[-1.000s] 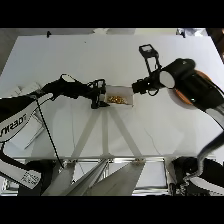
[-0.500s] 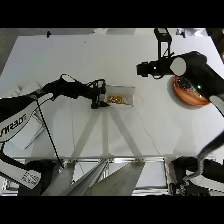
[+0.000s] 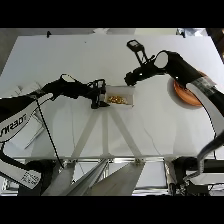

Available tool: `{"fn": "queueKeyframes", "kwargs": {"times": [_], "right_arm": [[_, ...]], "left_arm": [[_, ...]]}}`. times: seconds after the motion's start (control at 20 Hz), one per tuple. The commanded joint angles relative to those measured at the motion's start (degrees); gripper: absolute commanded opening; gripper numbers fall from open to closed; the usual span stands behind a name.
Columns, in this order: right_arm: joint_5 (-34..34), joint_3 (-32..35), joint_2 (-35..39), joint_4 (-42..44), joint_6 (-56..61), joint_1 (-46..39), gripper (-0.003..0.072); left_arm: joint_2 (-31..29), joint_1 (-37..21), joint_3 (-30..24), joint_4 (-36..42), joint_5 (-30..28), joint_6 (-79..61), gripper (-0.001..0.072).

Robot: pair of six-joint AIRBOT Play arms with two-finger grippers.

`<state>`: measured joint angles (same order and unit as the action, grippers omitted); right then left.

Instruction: Fold the box and place the chain.

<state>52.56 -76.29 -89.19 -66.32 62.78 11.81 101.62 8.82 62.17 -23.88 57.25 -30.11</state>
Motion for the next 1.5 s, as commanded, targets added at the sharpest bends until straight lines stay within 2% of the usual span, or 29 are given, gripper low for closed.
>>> {"fn": "queueKeyframes", "kwargs": {"times": [0.0, 0.2, 0.5, 0.55, 0.75, 0.8, 0.9, 1.05, 1.2, 1.3, 1.45], "right_arm": [[4.9, -0.5, -0.2, 1.9, -10.7, 1.8, 0.0267], [6.7, -0.6, 1.3, 2.7, -12.5, 2.1, 0.0268], [15.3, -0.5, 2.8, 3.7, -24.2, 2.1, 0.0269], [15.6, -0.5, 2.8, 3.6, -26.4, 2.4, 0.0278], [13.2, -0.5, 2.8, 3.1, -34.1, 4.9, 0.0409], [11.3, -0.5, 2.8, 2.5, -34.7, 5.6, 0.0408], [7.6, -0.5, 2.7, 0.0, -34.6, 6.8, 0.0405], [5.0, 0.4, 2.1, -3.5, -34.1, 7.8, 0.0362], [5.7, 0.4, 0.6, -5.3, -31.2, 7.9, 0.0311], [6.2, 0.4, 0.4, -5.5, -31.1, 8.1, 0.0249], [7.4, 0.4, 0.4, -5.5, -31.1, 8.8, 0.0236]], "left_arm": [[0.0, 0.0, 0.0, 0.0, 0.0, 0.0, 0.0513], [0.0, 0.0, 0.0, 0.0, 0.0, 0.0, 0.0513], [0.0, 0.0, 0.0, 0.0, 0.0, 0.0, 0.0513], [0.0, 0.0, 0.0, 0.0, 0.0, 0.0, 0.0513], [0.0, 0.0, 0.0, 0.0, 0.0, 0.0, 0.0513], [0.0, 0.0, 0.0, 0.0, 0.0, 0.0, 0.0513], [0.0, 0.0, 0.0, 0.0, 0.0, 0.0, 0.0513], [0.0, 0.0, 0.0, 0.0, 0.0, 0.0, 0.0513], [0.0, 0.0, 0.0, 0.0, 0.0, 0.0, 0.0513], [0.0, 0.0, 0.0, 0.0, 0.0, 0.0, 0.0513], [0.0, 0.0, 0.0, 0.0, 0.0, 0.0, 0.0513]]}}
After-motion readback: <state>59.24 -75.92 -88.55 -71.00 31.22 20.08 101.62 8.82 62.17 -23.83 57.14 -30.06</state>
